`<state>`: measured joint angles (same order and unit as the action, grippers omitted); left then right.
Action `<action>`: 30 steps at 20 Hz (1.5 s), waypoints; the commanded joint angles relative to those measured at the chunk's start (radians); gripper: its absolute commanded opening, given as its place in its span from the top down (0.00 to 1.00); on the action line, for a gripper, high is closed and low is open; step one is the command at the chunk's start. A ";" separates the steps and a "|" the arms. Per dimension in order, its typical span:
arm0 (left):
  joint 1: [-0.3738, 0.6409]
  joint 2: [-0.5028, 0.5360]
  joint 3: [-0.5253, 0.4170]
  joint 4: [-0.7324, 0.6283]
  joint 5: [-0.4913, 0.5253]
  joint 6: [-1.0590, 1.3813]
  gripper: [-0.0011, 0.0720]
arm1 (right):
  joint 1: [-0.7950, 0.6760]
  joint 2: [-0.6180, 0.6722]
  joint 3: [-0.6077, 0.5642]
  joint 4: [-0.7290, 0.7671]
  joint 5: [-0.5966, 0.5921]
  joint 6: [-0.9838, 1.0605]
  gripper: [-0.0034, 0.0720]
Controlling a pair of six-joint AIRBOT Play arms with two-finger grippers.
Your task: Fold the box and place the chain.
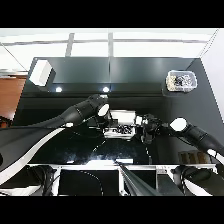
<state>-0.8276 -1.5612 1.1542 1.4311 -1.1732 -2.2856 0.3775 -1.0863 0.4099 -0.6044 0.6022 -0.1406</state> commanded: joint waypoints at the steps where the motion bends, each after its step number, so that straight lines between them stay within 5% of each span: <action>1: 0.000 0.000 0.000 0.000 0.002 0.000 0.95 | 0.001 0.000 0.000 0.003 -0.001 0.021 0.00; 2: 0.000 0.000 0.000 0.000 0.002 0.000 0.95 | 0.001 0.000 0.000 0.002 -0.001 0.039 0.00; 3: 0.000 0.000 0.000 0.000 0.002 0.000 0.95 | 0.001 0.000 0.000 0.002 0.000 0.056 0.13; 11: 0.000 0.000 0.000 0.000 0.002 0.000 0.95 | 0.024 -0.011 0.000 -0.050 -0.001 0.059 0.13; 13: 0.000 0.000 0.000 0.000 0.002 0.000 0.95 | 0.032 -0.011 0.000 -0.050 -0.005 0.060 0.42; 15: 0.000 0.000 0.000 0.000 0.000 0.000 0.95 | 0.032 -0.011 0.000 -0.051 -0.004 0.060 0.87; 19: 0.000 0.000 0.000 0.000 -0.013 0.000 0.95 | 0.024 0.022 0.005 -0.097 -0.006 0.142 0.88; 22: 0.000 0.000 0.000 0.000 -0.013 0.000 0.95 | -0.023 0.123 0.048 -0.264 0.055 0.445 0.94; 30: 0.000 0.000 0.000 0.000 -0.013 0.000 0.95 | -0.097 0.343 0.384 -0.269 0.473 1.067 0.94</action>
<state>-0.8276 -1.5612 1.1542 1.4303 -1.1862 -2.2856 0.2932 -0.7971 0.6579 -0.8982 0.9142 0.6334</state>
